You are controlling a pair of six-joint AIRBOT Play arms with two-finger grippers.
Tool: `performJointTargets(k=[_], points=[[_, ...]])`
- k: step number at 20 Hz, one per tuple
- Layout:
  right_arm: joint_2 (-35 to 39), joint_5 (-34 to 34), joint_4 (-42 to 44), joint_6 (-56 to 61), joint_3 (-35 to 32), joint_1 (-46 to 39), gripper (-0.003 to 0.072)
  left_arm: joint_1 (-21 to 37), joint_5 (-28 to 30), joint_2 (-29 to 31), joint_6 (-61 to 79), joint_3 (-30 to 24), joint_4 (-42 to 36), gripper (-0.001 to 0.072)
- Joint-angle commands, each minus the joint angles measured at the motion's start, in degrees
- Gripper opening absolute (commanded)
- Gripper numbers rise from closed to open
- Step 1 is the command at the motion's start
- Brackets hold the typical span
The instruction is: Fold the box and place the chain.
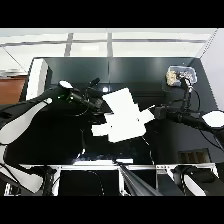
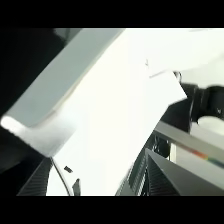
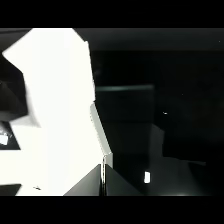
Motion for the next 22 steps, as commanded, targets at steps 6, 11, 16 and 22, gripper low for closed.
performJointTargets(k=[6, 11, 16, 22], points=[[0.04, 2.54, 0.07, 0.04, -0.04, 0.02, 0.0015, -0.63, -12.46, -7.41, 8.74, 8.39, 3.69, 0.0346], [0.02, 2.56, 0.07, 0.04, -0.04, 0.02, 0.0015, -0.63, -12.00, -9.07, 4.46, 11.54, 4.33, 0.0267], [0.04, 2.54, 0.04, 0.04, -0.04, 0.02, 0.0015, -1.20, -9.62, -9.07, -1.49, 12.74, 7.28, 0.0459], [0.02, 2.64, 0.04, 0.04, -0.35, 0.02, 0.0015, -2.34, -8.83, -9.07, -0.48, 13.60, 6.23, 0.0475]])
